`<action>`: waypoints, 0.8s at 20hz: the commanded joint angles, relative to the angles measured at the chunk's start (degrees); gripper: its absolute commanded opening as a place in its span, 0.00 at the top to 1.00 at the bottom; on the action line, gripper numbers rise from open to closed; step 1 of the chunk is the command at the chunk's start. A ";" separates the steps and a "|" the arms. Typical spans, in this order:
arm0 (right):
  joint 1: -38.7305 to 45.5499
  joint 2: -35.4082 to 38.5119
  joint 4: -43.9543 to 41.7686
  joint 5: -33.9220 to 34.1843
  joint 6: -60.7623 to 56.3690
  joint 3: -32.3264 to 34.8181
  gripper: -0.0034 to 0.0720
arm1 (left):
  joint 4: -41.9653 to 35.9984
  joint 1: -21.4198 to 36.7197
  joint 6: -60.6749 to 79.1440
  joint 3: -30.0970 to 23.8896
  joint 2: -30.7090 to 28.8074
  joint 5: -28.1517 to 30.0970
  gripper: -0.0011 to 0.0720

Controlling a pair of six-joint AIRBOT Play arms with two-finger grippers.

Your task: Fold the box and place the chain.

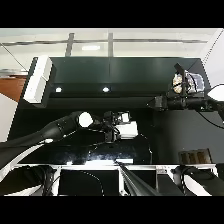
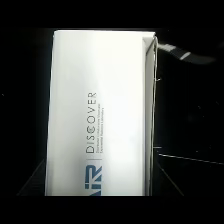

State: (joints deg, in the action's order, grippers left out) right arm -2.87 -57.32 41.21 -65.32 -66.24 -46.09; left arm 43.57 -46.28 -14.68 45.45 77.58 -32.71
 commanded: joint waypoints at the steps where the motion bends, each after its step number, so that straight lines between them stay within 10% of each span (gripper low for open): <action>1: 0.00 0.02 -0.02 0.02 0.00 -0.02 0.90 | -3.13 -0.28 0.17 0.04 1.29 2.12 0.01; 6: 0.00 0.02 0.00 0.02 0.00 -0.02 0.90 | -3.65 -2.10 1.81 0.07 3.63 2.19 0.06; 8: 0.00 0.02 0.00 0.02 0.00 -0.02 0.90 | -3.50 -1.92 1.57 0.07 3.58 1.73 0.57; 9: 0.00 0.02 0.00 0.00 -0.02 -0.02 0.90 | -3.45 -1.60 1.55 0.07 3.41 1.07 0.67; 16: 0.00 0.02 0.00 -0.24 0.00 -0.02 0.90 | 9.81 8.00 -15.28 0.02 -5.49 -7.85 0.67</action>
State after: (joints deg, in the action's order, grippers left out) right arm -2.87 -57.32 41.21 -65.47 -66.24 -46.09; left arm 46.44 -42.46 -21.23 45.45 75.75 -35.79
